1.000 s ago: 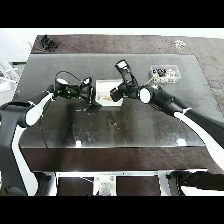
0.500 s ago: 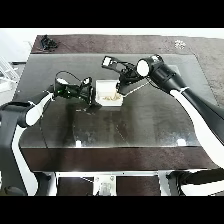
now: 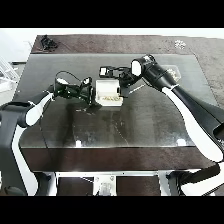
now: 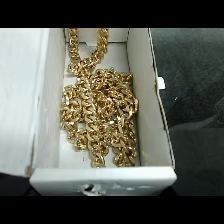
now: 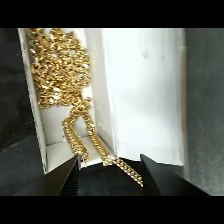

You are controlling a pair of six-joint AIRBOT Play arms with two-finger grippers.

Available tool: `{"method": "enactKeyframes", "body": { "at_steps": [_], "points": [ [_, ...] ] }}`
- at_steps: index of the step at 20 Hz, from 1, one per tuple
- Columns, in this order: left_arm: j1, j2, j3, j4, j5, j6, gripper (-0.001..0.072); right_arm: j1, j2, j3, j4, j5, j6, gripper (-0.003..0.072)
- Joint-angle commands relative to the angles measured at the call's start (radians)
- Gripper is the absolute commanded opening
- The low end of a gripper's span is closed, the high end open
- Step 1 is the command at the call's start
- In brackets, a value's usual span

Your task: Fold the box and place the chain.

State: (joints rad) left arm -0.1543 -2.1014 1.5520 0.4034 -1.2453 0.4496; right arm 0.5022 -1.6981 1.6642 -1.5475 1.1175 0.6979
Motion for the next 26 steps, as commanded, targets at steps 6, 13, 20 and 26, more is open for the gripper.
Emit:
{"method": "enactKeyframes", "body": {
  "at_steps": [6,13,20,26],
  "points": [
    [0.001,0.0,0.0,0.0,0.0,0.0,0.0039,0.003,-0.036,0.031,0.054,-0.024,0.252,0.0432],
    [0.001,0.0,0.0,0.0,0.0,0.0,0.0039,-0.051,-0.054,0.027,0.06,0.088,0.83,0.0336],
    [0.001,0.0,0.0,0.0,0.0,0.0,0.0039,-0.037,-0.069,-0.006,0.273,-0.099,1.089,0.0456],
    [0.001,0.0,0.0,-0.001,0.0,0.0,0.0039,-0.018,-0.07,-0.009,0.276,-0.078,1.21,0.0452]
  ]
}}
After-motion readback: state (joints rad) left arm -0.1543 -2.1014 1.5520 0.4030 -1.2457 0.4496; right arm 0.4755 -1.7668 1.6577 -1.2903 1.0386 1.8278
